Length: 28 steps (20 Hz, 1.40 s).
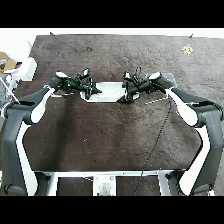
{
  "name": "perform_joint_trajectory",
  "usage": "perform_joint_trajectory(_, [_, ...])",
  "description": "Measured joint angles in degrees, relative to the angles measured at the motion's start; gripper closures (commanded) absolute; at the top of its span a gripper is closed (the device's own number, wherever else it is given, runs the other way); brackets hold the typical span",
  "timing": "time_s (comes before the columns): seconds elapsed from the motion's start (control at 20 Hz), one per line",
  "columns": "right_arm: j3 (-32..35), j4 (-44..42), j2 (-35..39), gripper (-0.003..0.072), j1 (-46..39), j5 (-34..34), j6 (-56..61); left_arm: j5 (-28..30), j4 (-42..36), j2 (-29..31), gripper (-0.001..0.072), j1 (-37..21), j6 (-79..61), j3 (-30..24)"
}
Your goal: Fold the box and place the chain.
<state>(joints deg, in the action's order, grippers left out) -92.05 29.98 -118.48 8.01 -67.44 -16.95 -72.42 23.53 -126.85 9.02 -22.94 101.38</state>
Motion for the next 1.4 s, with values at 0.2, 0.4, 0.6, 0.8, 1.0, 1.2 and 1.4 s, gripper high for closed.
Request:
perform_joint_trajectory(0.2, [-0.5,-0.2,-0.9,0.0013,0.0,-0.6,0.2,0.0,0.0,0.0,0.0698,0.0,0.0,0.0])
perform_joint_trajectory(0.4, [-0.6,-0.2,-1.2,0.0052,0.0,-0.8,0.2,0.0,0.0,0.0,0.0698,0.0,0.0,0.0])
perform_joint_trajectory(0.6, [-0.6,0.0,-1.3,0.0052,0.0,-0.9,0.2,0.0,0.0,0.0,0.0698,0.0,0.0,0.0])
perform_joint_trajectory(0.8, [-0.6,0.3,-1.3,0.0164,0.0,-0.9,0.0,0.0,0.0,0.0,0.0698,0.0,0.0,0.0])
perform_joint_trajectory(1.0, [-0.7,0.5,-1.3,0.027,0.0,-0.8,0.0,0.0,0.0,0.0,0.0698,0.0,0.0,0.0])
perform_joint_trajectory(1.2, [-0.6,0.6,-1.3,0.027,0.0,-0.6,0.0,0.0,0.0,0.0,0.0698,0.0,0.0,0.0])
perform_joint_trajectory(1.4, [-0.6,0.7,-1.3,0.027,0.0,-0.1,0.0,0.0,0.0,0.0,0.0698,0.0,0.0,0.0])
